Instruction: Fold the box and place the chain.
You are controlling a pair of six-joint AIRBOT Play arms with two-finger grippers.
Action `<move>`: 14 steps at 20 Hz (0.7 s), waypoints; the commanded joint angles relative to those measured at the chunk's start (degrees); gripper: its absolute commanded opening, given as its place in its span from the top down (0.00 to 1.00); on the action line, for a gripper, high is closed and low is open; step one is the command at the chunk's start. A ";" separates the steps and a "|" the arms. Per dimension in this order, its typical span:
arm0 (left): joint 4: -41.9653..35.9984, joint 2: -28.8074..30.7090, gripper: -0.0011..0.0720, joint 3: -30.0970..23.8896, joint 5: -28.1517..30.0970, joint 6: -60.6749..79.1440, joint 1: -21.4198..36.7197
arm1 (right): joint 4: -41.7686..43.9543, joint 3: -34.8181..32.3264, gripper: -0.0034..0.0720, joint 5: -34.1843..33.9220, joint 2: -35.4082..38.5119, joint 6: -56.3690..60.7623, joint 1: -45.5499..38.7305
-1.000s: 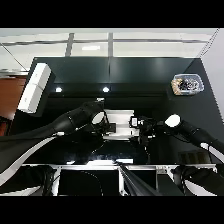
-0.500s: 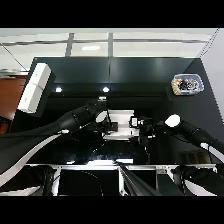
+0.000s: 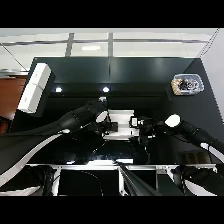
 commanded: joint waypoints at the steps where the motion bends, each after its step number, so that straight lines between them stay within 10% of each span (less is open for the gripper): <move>1: -0.52 -0.13 0.93 0.04 0.35 0.31 -0.02 | -0.02 0.04 0.39 -0.02 0.00 -0.07 0.04; 5: -1.20 -0.13 0.92 0.04 0.35 0.28 -0.02 | -0.02 0.04 0.39 -0.02 0.00 -0.07 0.04; 8: -1.73 -0.13 0.55 0.31 0.26 0.28 0.00 | -0.02 0.04 0.39 -0.02 0.00 -0.07 0.04; 12: -1.75 -0.15 0.56 0.50 0.26 0.26 0.02 | -0.02 0.04 0.39 -0.02 0.00 -0.07 0.04; 14: -1.79 -0.26 0.84 0.50 0.28 0.26 0.00 | -0.02 0.04 0.39 -0.02 0.00 -0.07 0.04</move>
